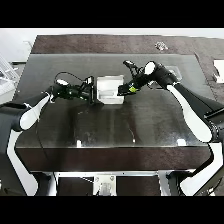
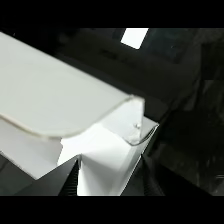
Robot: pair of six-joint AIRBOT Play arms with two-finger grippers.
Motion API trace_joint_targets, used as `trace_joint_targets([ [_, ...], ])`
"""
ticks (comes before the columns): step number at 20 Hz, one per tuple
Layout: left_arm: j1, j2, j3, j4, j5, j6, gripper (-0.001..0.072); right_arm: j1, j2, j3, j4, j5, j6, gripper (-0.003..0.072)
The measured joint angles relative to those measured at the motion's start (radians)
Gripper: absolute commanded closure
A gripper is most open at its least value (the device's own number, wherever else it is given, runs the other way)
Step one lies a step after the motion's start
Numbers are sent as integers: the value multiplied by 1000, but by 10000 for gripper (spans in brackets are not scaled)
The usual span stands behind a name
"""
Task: Fold the box and place the chain.
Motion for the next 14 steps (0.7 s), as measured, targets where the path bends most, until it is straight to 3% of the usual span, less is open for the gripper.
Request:
trace_joint_targets([
  [14,0,0,0,0,0,1,171,32,-36,42,-143,2,115,298],
])
